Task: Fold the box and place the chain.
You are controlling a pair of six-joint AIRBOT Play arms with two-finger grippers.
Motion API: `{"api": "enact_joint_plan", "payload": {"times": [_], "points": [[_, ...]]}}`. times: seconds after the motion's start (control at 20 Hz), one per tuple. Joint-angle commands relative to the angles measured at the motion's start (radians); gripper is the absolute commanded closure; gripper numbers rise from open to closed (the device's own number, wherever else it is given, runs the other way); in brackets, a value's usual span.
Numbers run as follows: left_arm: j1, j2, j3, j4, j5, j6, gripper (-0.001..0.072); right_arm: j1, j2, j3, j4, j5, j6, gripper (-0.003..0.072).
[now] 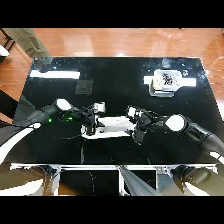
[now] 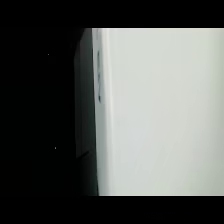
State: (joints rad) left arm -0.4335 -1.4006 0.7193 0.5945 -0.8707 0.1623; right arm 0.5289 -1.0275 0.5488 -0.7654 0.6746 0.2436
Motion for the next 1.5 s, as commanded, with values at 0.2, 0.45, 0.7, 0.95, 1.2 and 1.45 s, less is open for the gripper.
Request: {"api": "enact_joint_plan", "payload": {"times": [0.2,0.45,0.7,0.95,1.2,1.45], "points": [[-0.001,-0.001,0.000,0.000,0.000,-0.013,0.0695,-0.022,-0.036,0.003,0.084,0.073,-0.182,-0.0014],[-0.001,-0.001,0.000,0.000,0.006,-0.013,0.0694,-0.028,-0.064,0.003,0.117,0.084,-0.181,-0.0013],[-0.001,-0.001,0.000,0.000,0.006,-0.013,0.0695,-0.029,-0.076,0.002,0.158,0.116,-0.180,-0.0012],[-0.001,-0.001,0.000,0.000,0.006,-0.013,0.0695,-0.028,-0.131,0.002,0.171,0.126,-0.200,0.0082],[0.000,-0.001,0.000,0.000,0.006,-0.013,0.0694,-0.028,-0.133,0.002,0.138,0.125,-0.200,0.0081],[0.000,-0.001,0.000,0.000,0.006,-0.019,0.0694,-0.028,-0.164,0.002,0.118,0.072,-0.200,0.0080]]}}
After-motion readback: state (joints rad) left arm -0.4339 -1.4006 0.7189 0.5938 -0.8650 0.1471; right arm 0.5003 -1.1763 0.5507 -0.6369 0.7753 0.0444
